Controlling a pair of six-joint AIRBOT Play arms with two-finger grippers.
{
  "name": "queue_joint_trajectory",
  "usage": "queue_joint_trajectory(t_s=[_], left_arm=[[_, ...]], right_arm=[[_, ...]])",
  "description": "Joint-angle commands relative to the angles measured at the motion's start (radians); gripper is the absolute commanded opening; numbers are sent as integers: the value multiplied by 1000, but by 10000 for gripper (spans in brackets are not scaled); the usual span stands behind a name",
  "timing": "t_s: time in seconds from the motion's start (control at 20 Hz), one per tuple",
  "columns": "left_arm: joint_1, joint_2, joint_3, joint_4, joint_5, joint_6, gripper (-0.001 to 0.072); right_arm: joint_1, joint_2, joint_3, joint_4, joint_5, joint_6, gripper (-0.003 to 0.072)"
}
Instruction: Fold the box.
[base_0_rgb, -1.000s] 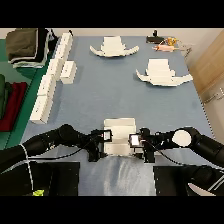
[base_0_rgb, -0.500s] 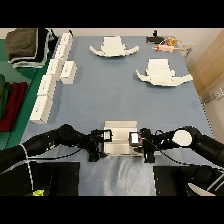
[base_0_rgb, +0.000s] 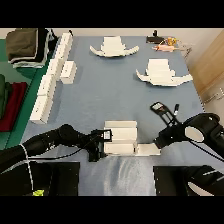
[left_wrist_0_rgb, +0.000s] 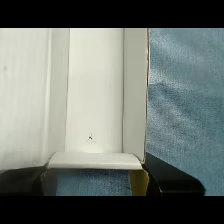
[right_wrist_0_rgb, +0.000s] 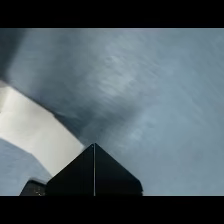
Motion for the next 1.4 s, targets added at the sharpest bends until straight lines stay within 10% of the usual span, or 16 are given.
queue_joint_trajectory(t_s=[0.0,0.35,0.65,0.8,1.15,1.35], left_arm=[[0,0,0,0,0,1,523],[0,0,0,0,0,1,523],[0,0,0,0,0,1,523],[0,0,0,0,0,1,523],[0,0,0,0,0,1,523],[0,0,0,0,0,1,523]], right_arm=[[-114,-29,-11,-126,106,350,2],[-127,-135,-120,443,-145,51,0],[-103,-13,-65,541,-150,12,15],[-103,4,-65,557,-150,-14,276],[-99,-48,-65,664,-190,-69,309],[-51,-110,-65,671,-214,-63,447]])
